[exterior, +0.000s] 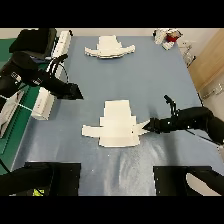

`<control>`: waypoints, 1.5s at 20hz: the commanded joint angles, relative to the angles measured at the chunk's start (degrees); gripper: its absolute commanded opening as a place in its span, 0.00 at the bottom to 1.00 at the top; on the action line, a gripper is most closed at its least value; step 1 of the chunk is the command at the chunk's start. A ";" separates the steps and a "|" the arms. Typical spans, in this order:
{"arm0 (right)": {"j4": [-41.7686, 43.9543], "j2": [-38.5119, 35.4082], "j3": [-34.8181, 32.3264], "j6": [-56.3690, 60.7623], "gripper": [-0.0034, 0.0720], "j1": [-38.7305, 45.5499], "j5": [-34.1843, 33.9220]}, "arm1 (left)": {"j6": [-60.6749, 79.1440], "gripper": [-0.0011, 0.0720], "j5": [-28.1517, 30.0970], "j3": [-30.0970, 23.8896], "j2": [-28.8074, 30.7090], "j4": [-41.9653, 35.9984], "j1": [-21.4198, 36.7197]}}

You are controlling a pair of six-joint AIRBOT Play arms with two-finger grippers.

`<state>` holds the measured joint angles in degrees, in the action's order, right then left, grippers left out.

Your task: Fold the box.

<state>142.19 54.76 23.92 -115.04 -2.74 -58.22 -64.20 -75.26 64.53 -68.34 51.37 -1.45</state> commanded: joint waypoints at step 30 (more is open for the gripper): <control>-3.02 -10.43 -5.44 -0.35 0.05 -11.32 10.36 | 24.17 0.72 -7.54 -0.35 -30.93 -21.40 -7.32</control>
<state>139.28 44.29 18.50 -115.42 -14.00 -47.88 -40.86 -80.05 63.24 -98.96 29.93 -9.54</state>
